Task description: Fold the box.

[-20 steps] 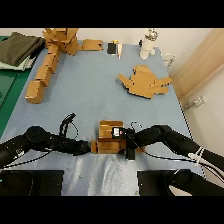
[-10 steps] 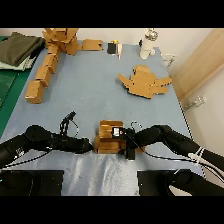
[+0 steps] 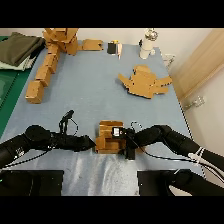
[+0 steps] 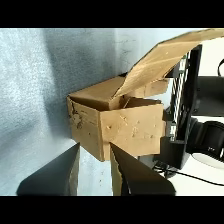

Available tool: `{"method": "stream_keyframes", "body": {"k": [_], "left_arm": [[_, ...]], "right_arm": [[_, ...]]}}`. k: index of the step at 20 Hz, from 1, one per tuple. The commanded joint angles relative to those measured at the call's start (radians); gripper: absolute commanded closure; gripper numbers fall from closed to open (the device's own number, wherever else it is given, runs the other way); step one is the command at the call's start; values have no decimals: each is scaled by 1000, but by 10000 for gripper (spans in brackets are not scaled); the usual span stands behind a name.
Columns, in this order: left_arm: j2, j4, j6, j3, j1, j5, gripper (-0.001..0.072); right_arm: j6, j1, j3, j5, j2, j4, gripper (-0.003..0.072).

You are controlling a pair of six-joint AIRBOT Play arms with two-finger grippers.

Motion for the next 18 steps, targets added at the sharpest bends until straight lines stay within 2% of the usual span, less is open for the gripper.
{"method": "stream_keyframes", "body": {"k": [1,10,11,15,18], "left_arm": [[0,-13,5,2,0,13,393],[-6,-24,23,9,0,45,385],[-12,-24,29,11,0,25,215],[-56,-6,18,58,-66,49,206],[-114,105,-98,105,-141,87,206]], "right_arm": [[0,1,0,0,0,0,185],[0,1,0,0,0,0,186],[0,1,0,0,0,0,185],[0,1,0,0,0,-1,185],[0,1,0,0,0,-1,185]]}}
